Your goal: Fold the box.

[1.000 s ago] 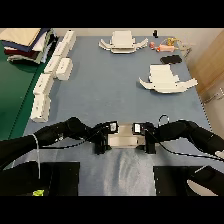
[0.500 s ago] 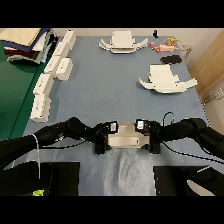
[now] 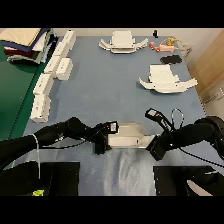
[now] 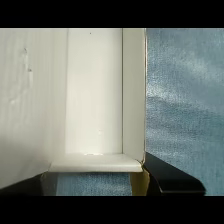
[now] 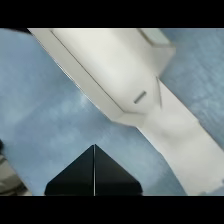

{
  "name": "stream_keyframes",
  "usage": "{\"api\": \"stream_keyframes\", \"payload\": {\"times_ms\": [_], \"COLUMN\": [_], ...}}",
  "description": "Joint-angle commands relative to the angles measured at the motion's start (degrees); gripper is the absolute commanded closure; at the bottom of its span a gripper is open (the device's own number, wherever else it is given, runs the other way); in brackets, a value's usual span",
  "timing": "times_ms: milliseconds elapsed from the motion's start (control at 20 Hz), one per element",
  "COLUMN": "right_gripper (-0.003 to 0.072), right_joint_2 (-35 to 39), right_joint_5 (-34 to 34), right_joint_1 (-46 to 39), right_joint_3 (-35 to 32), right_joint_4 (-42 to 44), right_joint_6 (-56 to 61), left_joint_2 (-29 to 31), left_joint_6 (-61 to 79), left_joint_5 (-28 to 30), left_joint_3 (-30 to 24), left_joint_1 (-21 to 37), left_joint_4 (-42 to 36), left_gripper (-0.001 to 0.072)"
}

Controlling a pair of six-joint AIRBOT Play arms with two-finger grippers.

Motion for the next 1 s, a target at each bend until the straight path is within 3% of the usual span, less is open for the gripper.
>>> {"api": "stream_keyframes", "payload": {"times_ms": [0, 150, 250, 550, 950], "right_gripper": [0.0683, 0.0683, 0.0683, 0.0684, 0.0685], "right_joint_2": [-0.72, -5.07, -8.55, -22.45, -27.23], "right_joint_5": [14.38, 30.29, 37.03, 38.27, 37.31], "right_joint_1": [2.1, 3.65, 3.26, 3.13, 5.07], "right_joint_3": [0.28, 0.96, 1.97, 2.49, 2.38], "right_joint_4": [12.94, 13.73, 12.66, 12.17, 11.52], "right_joint_6": [4.59, 6.51, 7.63, 7.3, 5.81], "left_joint_2": [0.02, 0.02, 0.02, 0.02, 0.02], "left_joint_6": [0.04, 0.04, 0.04, 0.04, 0.04], "left_joint_5": [0.44, 0.42, 0.42, 0.42, 0.52], "left_joint_3": [0.0, -0.02, -0.02, -0.02, -0.02], "left_joint_1": [0.0, 0.0, 0.0, 0.0, 0.0], "left_joint_4": [0.02, 0.02, 0.02, 0.02, 0.02], "left_gripper": [0.0187, 0.0187, 0.0187, 0.0187, 0.0187]}}
